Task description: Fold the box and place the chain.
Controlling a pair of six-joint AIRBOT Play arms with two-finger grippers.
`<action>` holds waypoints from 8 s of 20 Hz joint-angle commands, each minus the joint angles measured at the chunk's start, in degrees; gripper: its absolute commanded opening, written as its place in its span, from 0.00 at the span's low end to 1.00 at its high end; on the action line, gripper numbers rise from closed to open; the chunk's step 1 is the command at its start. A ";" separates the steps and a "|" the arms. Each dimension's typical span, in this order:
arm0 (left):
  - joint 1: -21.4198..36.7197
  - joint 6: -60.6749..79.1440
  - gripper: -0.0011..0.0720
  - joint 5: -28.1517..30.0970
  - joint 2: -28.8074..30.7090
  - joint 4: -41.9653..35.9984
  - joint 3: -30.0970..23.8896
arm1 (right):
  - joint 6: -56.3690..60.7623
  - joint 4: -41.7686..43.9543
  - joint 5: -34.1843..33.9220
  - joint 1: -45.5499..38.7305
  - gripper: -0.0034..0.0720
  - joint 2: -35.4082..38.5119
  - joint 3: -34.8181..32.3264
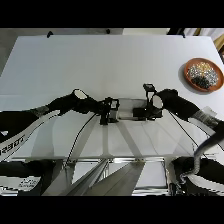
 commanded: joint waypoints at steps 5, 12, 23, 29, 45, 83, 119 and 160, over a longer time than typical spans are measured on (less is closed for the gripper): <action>0.02 -0.04 0.21 0.04 0.02 0.00 0.07 | -0.50 -0.52 -1.18 0.02 0.47 0.37 0.02; 0.02 -0.04 0.21 -0.13 0.02 -0.02 0.07 | -8.37 -10.32 5.66 -0.59 0.66 13.40 0.04; 0.02 -0.04 0.21 -1.18 0.02 0.02 0.07 | -28.06 -13.38 -1.18 -33.35 0.42 18.08 10.29; 0.02 -0.04 0.21 -1.20 0.02 0.02 0.07 | -35.01 -13.05 -2.95 -52.04 0.42 -3.67 24.41; 0.02 -0.04 0.21 -1.22 0.02 0.02 0.07 | -38.16 -2.38 -8.15 -54.86 0.40 -26.12 39.39; 0.02 -0.04 0.21 -1.20 0.02 0.02 0.07 | -51.06 15.89 27.41 -38.29 0.06 26.08 16.55; 0.02 -0.04 0.21 -1.20 0.02 0.04 0.07 | -49.62 29.81 -19.93 1.55 0.06 22.25 -11.52; 0.02 -0.04 0.21 -1.20 0.02 0.04 0.07 | -42.38 5.75 -12.02 -34.03 0.49 6.95 -6.71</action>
